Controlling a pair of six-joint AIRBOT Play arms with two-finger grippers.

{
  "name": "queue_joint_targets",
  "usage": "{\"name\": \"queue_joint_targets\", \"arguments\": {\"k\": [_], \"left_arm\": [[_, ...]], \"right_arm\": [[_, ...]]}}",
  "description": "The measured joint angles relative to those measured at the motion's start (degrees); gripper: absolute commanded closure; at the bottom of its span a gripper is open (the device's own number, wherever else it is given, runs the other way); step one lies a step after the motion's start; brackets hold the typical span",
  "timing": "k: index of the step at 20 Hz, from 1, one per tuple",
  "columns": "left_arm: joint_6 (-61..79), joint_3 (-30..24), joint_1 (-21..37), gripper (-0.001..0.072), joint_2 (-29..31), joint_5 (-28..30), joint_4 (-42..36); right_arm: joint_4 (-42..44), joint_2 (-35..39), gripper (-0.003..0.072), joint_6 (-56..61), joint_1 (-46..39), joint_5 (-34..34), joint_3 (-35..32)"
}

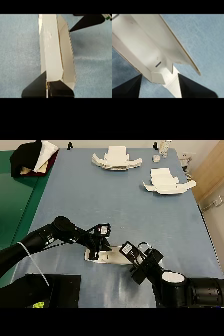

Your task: Fold the box.

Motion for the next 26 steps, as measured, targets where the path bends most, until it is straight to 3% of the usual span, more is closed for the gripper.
{"name": "queue_joint_targets", "arguments": {"k": [5, 9, 13, 20, 26], "left_arm": [[0.0, 0.0, 0.0, 0.0695, 0.0, 0.0, 0.0], [0.0, 0.0, 0.0, 0.0695, 0.0, 0.0, 0.0], [0.0, 0.0, 0.0, 0.0695, 0.0, 0.0, 0.0], [0.0, 0.0, 0.0, 0.0695, 0.0, 0.0, 0.0], [0.0, 0.0, 0.0, 0.0695, 0.0, 0.0, 0.0]], "right_arm": [[-0.1, 0.6, -0.0034, -3.4, -2.3, 0.5, 0.0], [5.3, 2.8, -0.0034, -17.7, -10.7, 5.2, -1.0], [15.9, 5.7, -0.0034, -39.1, -21.8, 13.6, -4.1], [43.7, 6.8, -0.0034, -81.7, -39.9, 22.1, -9.0], [53.4, 6.4, -0.0034, -95.0, -44.6, 22.6, -9.9]]}}
